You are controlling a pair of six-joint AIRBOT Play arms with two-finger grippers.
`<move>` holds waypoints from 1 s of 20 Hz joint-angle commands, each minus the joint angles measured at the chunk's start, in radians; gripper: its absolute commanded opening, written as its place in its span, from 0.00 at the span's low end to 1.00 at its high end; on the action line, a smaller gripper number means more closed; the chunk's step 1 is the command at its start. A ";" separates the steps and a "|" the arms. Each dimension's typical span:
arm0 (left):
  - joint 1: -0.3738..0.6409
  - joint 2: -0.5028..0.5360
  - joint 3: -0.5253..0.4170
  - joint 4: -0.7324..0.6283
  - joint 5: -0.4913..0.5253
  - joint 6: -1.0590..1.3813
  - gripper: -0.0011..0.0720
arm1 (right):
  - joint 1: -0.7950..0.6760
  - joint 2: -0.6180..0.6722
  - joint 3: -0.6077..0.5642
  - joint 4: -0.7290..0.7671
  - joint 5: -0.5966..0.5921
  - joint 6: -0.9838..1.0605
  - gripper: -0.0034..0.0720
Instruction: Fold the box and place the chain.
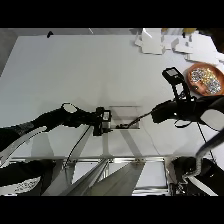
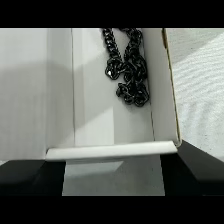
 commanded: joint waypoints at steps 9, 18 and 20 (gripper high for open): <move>-0.001 0.001 0.000 0.000 0.000 0.000 0.30 | 0.219 -0.047 -0.001 0.158 -0.245 0.027 0.06; -0.001 0.001 0.000 0.000 0.000 0.000 0.30 | 0.274 -0.248 -0.001 0.131 -0.283 0.031 0.07; -0.001 0.001 0.000 0.000 0.000 0.000 0.30 | 0.274 -0.261 -0.001 0.131 -0.288 0.030 0.29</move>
